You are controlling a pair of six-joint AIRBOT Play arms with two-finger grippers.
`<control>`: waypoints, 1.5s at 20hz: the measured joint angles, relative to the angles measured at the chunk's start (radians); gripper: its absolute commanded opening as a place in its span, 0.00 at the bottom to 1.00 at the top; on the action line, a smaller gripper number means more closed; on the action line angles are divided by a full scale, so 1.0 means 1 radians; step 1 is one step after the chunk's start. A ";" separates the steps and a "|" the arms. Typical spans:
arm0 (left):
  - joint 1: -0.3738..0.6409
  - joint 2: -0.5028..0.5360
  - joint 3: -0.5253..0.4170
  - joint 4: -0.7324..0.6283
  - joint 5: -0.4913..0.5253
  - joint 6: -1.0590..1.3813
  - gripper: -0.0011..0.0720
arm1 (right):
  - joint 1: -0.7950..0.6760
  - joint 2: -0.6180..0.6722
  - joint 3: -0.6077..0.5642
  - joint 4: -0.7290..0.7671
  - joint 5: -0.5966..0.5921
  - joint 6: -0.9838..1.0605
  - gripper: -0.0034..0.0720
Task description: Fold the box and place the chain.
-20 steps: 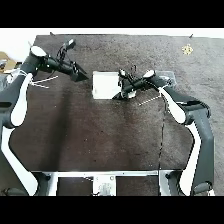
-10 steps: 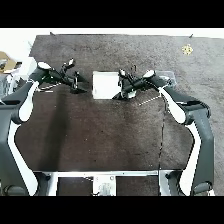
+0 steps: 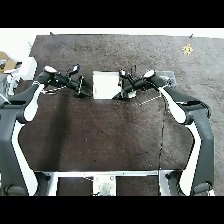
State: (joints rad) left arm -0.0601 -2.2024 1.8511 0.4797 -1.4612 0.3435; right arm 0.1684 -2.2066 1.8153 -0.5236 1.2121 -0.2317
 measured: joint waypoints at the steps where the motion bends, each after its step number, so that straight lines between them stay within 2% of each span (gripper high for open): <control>1: -0.002 -0.002 0.000 0.000 0.007 0.001 1.00 | 0.000 0.000 0.000 0.000 0.000 0.000 0.55; 16: 0.002 -0.009 0.000 -0.018 0.039 0.008 1.00 | 0.001 0.000 0.000 0.000 0.000 0.000 0.55; 30: -0.060 -0.045 0.000 -0.022 0.073 0.016 1.00 | 0.001 0.000 0.000 0.000 0.000 -0.001 0.55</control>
State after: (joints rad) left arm -0.1204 -2.2471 1.8511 0.4580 -1.3884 0.3592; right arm 0.1696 -2.2066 1.8153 -0.5240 1.2121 -0.2325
